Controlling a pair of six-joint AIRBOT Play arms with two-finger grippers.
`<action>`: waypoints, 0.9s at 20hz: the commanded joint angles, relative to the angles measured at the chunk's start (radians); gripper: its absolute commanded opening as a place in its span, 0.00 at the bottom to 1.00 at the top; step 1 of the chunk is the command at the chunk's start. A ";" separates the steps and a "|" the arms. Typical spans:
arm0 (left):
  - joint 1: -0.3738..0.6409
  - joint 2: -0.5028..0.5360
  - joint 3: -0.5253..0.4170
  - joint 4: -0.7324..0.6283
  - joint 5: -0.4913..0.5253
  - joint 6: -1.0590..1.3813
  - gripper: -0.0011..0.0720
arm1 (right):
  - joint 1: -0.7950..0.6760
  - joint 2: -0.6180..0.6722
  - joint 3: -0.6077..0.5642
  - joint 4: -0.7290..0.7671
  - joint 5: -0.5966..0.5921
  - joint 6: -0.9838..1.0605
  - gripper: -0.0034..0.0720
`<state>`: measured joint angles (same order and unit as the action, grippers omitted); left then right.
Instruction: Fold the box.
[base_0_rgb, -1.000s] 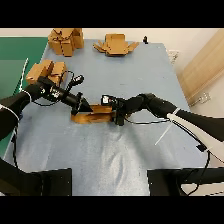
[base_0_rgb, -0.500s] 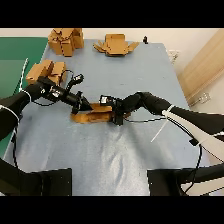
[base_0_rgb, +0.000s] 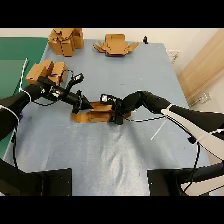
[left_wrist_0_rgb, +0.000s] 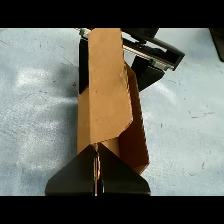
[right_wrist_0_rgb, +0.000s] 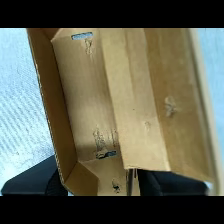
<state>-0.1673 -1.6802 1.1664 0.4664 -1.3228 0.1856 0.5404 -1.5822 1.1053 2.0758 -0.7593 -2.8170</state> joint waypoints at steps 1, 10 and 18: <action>0.000 0.000 0.001 0.001 0.006 0.000 0.04 | 0.000 -0.001 0.003 0.001 -0.007 -0.001 0.67; 0.000 0.000 0.001 -0.003 0.005 0.000 0.04 | -0.001 0.000 0.021 0.001 -0.017 0.000 0.40; 0.025 0.024 0.028 -0.028 -0.010 -0.031 0.58 | -0.001 0.000 0.024 0.001 -0.029 0.028 0.40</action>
<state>-0.1555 -1.6688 1.1839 0.4442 -1.3190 0.1646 0.5404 -1.5826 1.1275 2.0758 -0.7856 -2.8014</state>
